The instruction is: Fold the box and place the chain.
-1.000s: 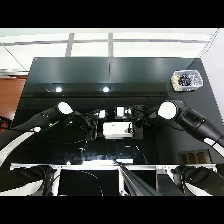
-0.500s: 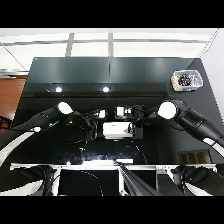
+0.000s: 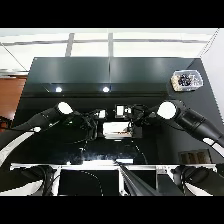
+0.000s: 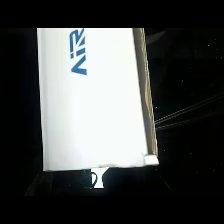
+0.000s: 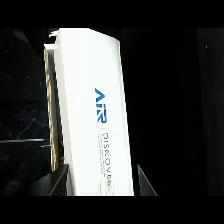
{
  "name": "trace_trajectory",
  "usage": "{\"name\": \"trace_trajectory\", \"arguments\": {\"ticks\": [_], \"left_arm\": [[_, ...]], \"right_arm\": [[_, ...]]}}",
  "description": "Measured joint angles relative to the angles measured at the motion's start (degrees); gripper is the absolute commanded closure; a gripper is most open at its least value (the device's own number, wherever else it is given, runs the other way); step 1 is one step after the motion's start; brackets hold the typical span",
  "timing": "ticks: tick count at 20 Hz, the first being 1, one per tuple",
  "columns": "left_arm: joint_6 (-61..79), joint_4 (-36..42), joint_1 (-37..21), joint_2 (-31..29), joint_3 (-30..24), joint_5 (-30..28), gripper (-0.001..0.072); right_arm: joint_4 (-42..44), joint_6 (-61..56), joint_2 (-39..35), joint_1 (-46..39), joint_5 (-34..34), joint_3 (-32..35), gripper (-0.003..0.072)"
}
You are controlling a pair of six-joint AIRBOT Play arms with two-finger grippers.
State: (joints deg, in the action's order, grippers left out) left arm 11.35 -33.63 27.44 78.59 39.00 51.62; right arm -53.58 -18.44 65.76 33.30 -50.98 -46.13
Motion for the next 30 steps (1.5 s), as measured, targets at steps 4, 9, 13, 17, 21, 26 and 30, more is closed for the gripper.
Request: {"name": "trace_trajectory", "arguments": {"ticks": [4,9,13,17,21,26,30], "left_arm": [[0.00,0.00,0.00,0.00,0.00,0.00,0.0219],[0.00,0.00,0.00,0.00,0.00,0.00,0.0219],[0.00,-0.02,0.00,0.00,0.00,0.00,0.0219],[0.02,-0.02,0.00,0.00,0.00,0.00,0.0219],[0.02,-0.02,0.00,0.00,0.00,-0.02,0.0219],[0.00,-0.02,0.00,0.00,0.00,-0.04,0.0219],[0.00,-0.02,0.00,-0.02,0.00,-0.04,0.0219]], "right_arm": [[0.00,0.00,0.17,0.00,-0.02,0.00,0.0208],[-0.04,0.00,0.24,0.00,-1.14,0.00,0.0208],[-0.07,0.00,0.24,0.00,-1.62,0.00,0.0235],[-0.02,0.00,0.24,0.00,-1.88,0.00,0.0318],[-0.04,0.00,0.24,0.00,-1.90,0.00,0.0318],[-0.22,0.00,0.24,0.00,-2.49,0.04,0.0318],[-0.24,0.00,0.24,0.00,-2.58,0.04,0.0318]]}}
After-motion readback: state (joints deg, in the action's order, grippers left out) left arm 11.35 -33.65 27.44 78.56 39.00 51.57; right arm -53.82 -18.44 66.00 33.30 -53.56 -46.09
